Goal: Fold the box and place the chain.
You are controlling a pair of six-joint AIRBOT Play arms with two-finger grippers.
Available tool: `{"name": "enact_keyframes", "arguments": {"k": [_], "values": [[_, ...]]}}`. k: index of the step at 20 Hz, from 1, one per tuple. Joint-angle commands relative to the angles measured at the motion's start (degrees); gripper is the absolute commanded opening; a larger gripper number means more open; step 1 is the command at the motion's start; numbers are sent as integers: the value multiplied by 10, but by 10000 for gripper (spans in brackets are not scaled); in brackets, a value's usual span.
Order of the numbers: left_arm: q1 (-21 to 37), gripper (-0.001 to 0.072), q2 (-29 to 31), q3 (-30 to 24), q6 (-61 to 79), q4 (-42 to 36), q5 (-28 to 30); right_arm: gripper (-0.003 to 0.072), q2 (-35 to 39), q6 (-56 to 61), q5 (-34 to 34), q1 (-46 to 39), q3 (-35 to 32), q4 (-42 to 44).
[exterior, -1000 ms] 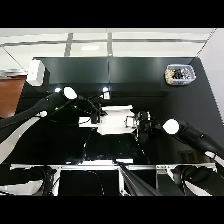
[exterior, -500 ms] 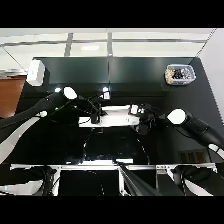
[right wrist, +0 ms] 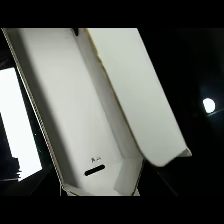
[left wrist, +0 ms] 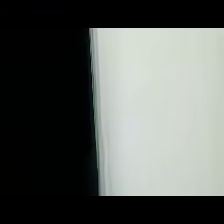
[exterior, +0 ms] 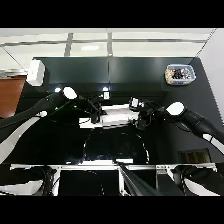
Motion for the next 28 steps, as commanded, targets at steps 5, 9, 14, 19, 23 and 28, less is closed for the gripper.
{"name": "enact_keyframes", "arguments": {"k": [5, 9, 14, 19, 23, 28], "values": [[0, 23, 0, 0, 2, 0, -2, 713, -31, -99, 45, -10, 20, 88], [3, 24, 0, 0, 17, 9, -2, 713, -55, -99, 105, 0, 19, 83], [3, 24, 0, 0, 17, 9, -3, 713, -81, -99, 76, 16, 19, 21], [3, 24, 0, 0, 17, 9, -2, 713, -81, -99, 73, 16, 19, 15], [3, 24, 0, 0, 17, 9, -2, 713, -81, -91, 75, -4, 19, 10], [3, 24, 0, 0, 17, 8, -2, 713, -84, -91, 78, -8, 19, 12]]}}
